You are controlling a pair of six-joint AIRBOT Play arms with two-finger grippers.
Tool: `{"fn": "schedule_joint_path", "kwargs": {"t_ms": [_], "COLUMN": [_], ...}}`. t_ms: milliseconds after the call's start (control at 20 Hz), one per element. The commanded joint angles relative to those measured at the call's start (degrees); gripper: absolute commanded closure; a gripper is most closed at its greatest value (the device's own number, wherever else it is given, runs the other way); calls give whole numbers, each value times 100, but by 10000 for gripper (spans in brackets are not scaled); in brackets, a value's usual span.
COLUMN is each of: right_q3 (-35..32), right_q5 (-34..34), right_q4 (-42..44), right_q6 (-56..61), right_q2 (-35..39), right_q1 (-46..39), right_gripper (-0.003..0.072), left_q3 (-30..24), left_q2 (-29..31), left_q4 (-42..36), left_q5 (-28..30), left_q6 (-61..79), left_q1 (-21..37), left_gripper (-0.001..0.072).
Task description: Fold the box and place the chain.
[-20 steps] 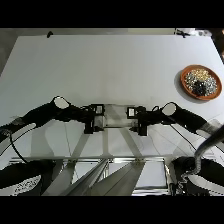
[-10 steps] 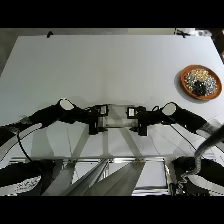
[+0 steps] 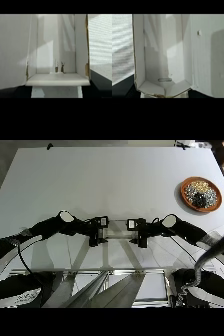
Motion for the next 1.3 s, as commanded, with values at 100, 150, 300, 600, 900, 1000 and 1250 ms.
{"fn": "schedule_joint_path", "kwargs": {"t_ms": [100,150,300,600,900,1000,1250], "right_q3": [2,2,2,2,2,2,2], "right_q5": [-2,-2,-2,173,428,487,702], "right_q4": [2,2,2,22,-1012,-1707,-2590], "right_q6": [-2,-2,-2,-17,1069,1790,2697], "right_q2": [2,2,4,2,269,553,1495], "right_q1": [0,0,0,0,-4,-4,-4], "right_gripper": [392,392,392,389,-21,-21,-21], "left_q3": [-4,-4,-4,-4,-4,-4,-4], "left_q2": [-2,-2,-2,-2,-2,-2,-2], "left_q4": [2,2,2,2,2,2,2], "left_q5": [4,7,7,7,7,7,7], "left_q6": [2,2,2,2,2,2,2], "left_q1": [-4,-4,-4,-4,-4,-4,-4], "left_gripper": [377,377,377,377,377,377,377]}}
